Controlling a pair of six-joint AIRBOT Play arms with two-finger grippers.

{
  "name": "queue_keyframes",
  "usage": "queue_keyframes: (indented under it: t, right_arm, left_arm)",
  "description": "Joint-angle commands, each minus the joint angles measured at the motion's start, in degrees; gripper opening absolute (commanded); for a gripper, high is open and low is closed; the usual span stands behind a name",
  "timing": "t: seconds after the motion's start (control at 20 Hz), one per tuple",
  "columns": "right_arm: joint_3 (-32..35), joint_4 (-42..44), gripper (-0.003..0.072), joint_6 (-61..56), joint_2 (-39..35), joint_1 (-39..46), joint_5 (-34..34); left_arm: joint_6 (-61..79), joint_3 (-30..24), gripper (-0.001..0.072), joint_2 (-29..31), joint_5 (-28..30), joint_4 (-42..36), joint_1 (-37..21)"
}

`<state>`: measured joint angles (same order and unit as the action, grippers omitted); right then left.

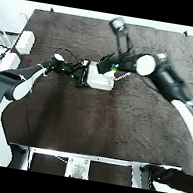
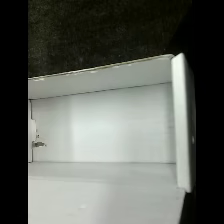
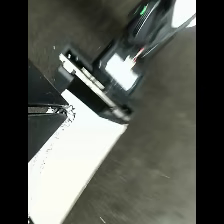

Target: Fold the box and place the chain.

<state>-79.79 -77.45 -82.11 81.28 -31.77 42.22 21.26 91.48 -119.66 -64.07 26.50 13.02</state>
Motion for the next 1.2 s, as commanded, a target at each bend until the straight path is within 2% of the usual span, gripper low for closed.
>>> queue_keyframes:
  t: [0.0, 0.1, 0.15, 0.2, 0.25, 0.3, 0.5, 0.6, 0.7, 0.85, 1.05, 1.15]
  right_arm:
    - [3.5, 2.6, 0.0017, -0.2, 8.7, 0.0, -7.0]
    - [3.5, 3.2, 0.0018, -0.1, 11.9, 0.0, -7.4]
    - [3.5, 2.9, 0.0071, -0.1, 12.4, 0.2, -8.4]
    - [3.3, 2.8, 0.0278, -0.1, 12.3, 0.6, -8.8]
    - [2.8, 2.8, 0.0450, -0.1, 11.8, 1.4, -8.6]
    - [2.4, 2.8, 0.0480, -0.1, 10.3, 2.5, -7.4]
    - [3.4, -6.0, 0.0479, -0.9, 1.4, 10.4, -0.1]
    - [5.9, -7.5, 0.0479, -4.3, -0.4, 17.9, -1.7]
    - [8.9, -7.1, 0.0479, -10.1, 0.9, 26.2, -6.3]
    - [10.0, 0.9, 0.0479, -13.2, 7.2, 33.4, -12.7]
    - [5.1, 15.4, 0.0478, -2.1, 16.9, 32.5, -14.1]
    - [1.2, 19.6, 0.0478, 0.8, 20.9, 31.4, -14.1]
  left_arm:
    - [0.0, 0.0, 0.0419, 0.0, 0.0, 0.0, 0.0]
    - [0.0, 0.0, 0.0419, 0.0, 0.0, 0.0, 0.0]
    - [0.0, 0.0, 0.0419, 0.0, 0.0, 0.0, 0.0]
    - [0.0, 0.0, 0.0419, 0.0, 0.0, 0.0, 0.0]
    - [0.0, 0.0, 0.0419, 0.0, 0.0, 0.0, 0.0]
    - [0.0, 0.0, 0.0419, 0.0, 0.0, 0.0, 0.0]
    - [0.0, 0.0, 0.0419, 0.0, 0.0, 0.0, 0.0]
    - [0.0, 0.0, 0.0419, 0.0, 0.0, 0.0, 0.0]
    - [0.0, 0.0, 0.0419, 0.0, 0.0, 0.0, 0.0]
    - [0.0, 0.0, 0.0419, 0.0, 0.0, 0.0, 0.0]
    - [0.0, 0.0, 0.0419, 0.0, 0.0, 0.0, 0.0]
    - [0.0, 0.0, 0.0419, 0.0, 0.0, 0.0, 0.0]
